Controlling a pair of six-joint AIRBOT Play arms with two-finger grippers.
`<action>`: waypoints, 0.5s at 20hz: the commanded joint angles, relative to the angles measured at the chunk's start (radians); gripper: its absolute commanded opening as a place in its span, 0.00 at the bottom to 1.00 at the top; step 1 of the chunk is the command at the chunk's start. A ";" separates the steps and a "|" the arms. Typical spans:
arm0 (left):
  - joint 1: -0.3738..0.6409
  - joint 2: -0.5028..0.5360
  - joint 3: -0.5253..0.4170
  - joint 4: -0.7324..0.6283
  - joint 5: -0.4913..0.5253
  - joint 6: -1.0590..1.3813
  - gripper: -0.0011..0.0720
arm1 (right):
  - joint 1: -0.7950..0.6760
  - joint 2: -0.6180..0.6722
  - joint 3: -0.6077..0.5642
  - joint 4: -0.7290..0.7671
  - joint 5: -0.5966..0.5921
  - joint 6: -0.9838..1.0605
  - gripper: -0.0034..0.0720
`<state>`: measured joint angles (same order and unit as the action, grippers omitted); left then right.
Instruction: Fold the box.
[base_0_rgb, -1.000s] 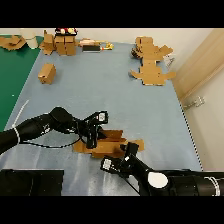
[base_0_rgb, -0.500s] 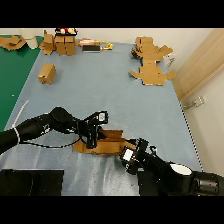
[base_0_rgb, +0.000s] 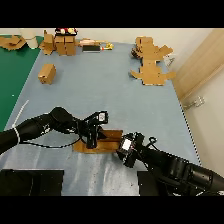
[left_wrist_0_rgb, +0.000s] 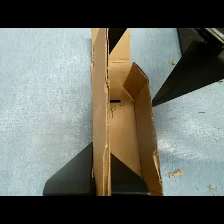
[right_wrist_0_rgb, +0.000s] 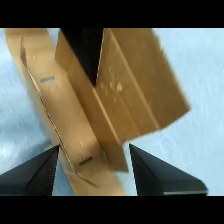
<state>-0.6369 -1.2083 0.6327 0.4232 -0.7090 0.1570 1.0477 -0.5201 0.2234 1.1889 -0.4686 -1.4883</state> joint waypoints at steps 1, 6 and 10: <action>0.001 0.000 0.000 0.000 0.000 0.000 0.03 | -0.037 -0.042 0.025 0.051 0.042 -0.039 1.00; 0.001 0.000 0.000 0.000 0.000 0.000 0.03 | -0.066 -0.036 0.025 0.124 0.010 -0.119 1.00; 0.001 0.000 0.000 0.000 -0.001 0.000 0.03 | -0.095 -0.035 0.025 0.175 -0.032 -0.155 1.00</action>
<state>-0.6373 -1.2083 0.6327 0.4232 -0.7090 0.1570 0.9749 -0.5518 0.2470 1.3125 -0.4736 -1.5967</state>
